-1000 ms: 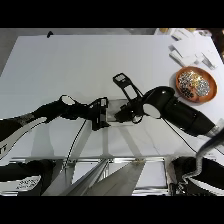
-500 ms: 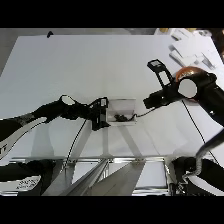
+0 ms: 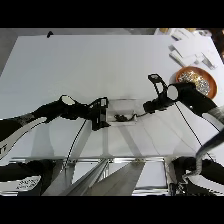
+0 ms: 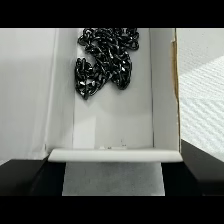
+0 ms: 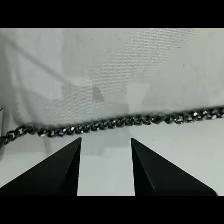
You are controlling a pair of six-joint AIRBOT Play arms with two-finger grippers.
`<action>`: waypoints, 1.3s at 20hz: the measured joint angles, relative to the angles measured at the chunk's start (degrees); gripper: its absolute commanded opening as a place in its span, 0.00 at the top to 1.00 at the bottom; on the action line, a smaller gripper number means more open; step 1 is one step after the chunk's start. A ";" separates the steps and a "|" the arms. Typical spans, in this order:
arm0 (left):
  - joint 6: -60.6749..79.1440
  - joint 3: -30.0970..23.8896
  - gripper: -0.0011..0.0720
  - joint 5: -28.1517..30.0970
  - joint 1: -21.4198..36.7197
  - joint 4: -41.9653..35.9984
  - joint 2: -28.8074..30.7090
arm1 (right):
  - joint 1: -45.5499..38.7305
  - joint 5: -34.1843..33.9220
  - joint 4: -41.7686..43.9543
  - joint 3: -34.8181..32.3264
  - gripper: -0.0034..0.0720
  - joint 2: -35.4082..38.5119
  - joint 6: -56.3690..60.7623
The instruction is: Fold the box and place the chain.
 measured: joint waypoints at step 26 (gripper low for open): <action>0.00 0.00 0.84 0.00 0.00 0.00 0.00 | 10.16 -0.57 2.01 -0.37 0.93 16.55 2.56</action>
